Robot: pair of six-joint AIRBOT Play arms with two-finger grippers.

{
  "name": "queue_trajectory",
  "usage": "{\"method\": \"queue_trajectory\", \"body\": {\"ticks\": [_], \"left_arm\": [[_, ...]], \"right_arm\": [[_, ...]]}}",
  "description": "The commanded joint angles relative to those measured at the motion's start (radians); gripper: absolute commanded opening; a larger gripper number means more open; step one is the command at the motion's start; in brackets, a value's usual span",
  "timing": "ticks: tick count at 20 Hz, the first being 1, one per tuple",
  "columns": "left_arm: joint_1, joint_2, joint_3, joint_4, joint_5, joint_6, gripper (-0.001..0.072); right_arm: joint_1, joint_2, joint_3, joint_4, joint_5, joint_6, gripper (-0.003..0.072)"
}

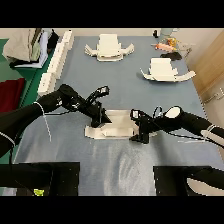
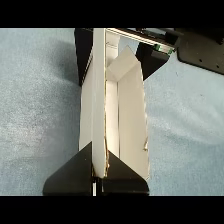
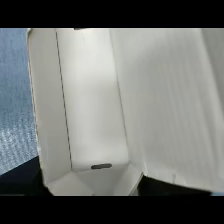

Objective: Fold the box.

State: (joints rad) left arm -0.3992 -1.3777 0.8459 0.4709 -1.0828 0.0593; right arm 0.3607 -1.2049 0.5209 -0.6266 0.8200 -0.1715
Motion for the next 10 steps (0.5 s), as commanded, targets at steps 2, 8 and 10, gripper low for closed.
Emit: {"method": "queue_trajectory", "body": {"ticks": [2, 8, 10], "left_arm": [[0.001, 0.000, 0.000, 0.000, 0.000, 0.001, 0.0017], [0.001, 0.000, 0.000, 0.000, 0.000, 0.001, 0.0017], [0.001, 0.000, 0.000, 0.000, 0.000, 0.000, 0.0017]], "right_arm": [[0.000, -0.001, -0.003, 0.009, -0.009, -0.025, 0.0629], [0.001, -0.001, -0.004, -0.018, -0.010, -0.024, 0.0540], [0.000, -0.001, -0.004, -0.020, -0.010, -0.017, 0.0540]]}}
